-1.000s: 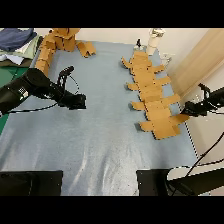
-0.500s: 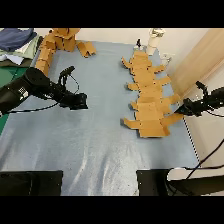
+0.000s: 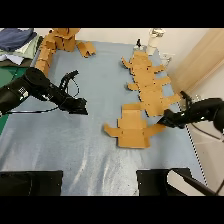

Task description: Fold the box.

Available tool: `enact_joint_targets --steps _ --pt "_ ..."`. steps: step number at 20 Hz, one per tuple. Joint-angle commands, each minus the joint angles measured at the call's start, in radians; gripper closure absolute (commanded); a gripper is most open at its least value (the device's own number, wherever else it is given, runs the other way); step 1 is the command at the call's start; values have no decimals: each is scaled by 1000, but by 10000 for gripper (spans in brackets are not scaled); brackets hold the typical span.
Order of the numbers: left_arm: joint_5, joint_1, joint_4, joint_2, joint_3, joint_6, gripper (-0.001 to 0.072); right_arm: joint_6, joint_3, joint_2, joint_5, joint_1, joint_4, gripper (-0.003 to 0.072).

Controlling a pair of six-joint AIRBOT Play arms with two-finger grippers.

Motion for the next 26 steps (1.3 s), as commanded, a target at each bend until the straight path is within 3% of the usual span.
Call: enact_joint_targets --steps 1,3,9,11,14,15,16,18,21,26 --pt "-40 0 0 0 0 29 696 89 -124 106 151 127 -8 675" --pt "-50 0 0 0 0 29 696 90 -125 96 149 153 -8 387" --pt "-114 0 0 0 0 32 695 97 -125 1 85 156 -51 387" --pt "-128 0 0 0 0 32 695 96 -125 -35 80 157 -55 398" --pt "-142 0 0 -1 0 32 693 16 -125 -66 70 160 15 553" --pt "-142 0 -4 0 0 39 485 -24 -125 -70 61 166 41 657" --pt "-141 1 -16 0 0 44 296 -61 -125 -72 46 182 66 685" --pt "-141 2 -64 -1 0 89 299 -116 -131 -71 57 241 101 686" --pt "-151 15 -66 -4 0 141 300 -188 -172 -21 179 381 141 687" --pt "-192 146 -64 -35 0 145 299 -199 -237 173 399 616 117 688"
